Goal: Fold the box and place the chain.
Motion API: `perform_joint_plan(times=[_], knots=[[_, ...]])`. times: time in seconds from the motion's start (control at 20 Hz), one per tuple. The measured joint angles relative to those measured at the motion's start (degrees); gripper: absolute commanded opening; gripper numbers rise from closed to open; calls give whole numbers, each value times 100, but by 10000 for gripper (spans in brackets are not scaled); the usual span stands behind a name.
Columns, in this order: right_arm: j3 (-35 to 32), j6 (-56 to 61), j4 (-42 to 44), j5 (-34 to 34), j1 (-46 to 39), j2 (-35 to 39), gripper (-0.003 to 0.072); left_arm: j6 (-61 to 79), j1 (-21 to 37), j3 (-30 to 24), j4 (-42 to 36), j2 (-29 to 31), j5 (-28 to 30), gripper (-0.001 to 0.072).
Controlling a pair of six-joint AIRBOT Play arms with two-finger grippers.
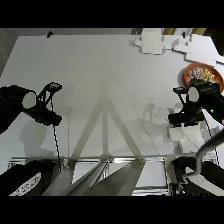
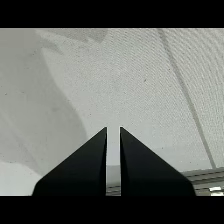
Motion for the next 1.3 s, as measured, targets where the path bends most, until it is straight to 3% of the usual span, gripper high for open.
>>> perform_joint_plan(times=[0.8, 0.85, 0.95, 1.0, 1.15, 1.3], knots=[[22, 98, 269, -481, -2, 15, 430, 0, 0, 0, -2, 0, 0, 89], [61, -70, 369, -450, 0, 44, 412, 0, 2, 0, -2, 0, 0, 89], [251, -424, 435, -208, -2, 181, 255, 0, 2, 0, -2, 0, 0, 89], [380, -553, 409, -81, -2, 289, 232, 0, 2, 0, 0, 0, 0, 89], [793, -822, -70, 149, -4, 752, 237, 0, 2, 0, 0, 0, 0, 89], [1005, -938, -802, 142, -92, 1110, 388, 0, 0, 0, 0, 0, 0, 89]])
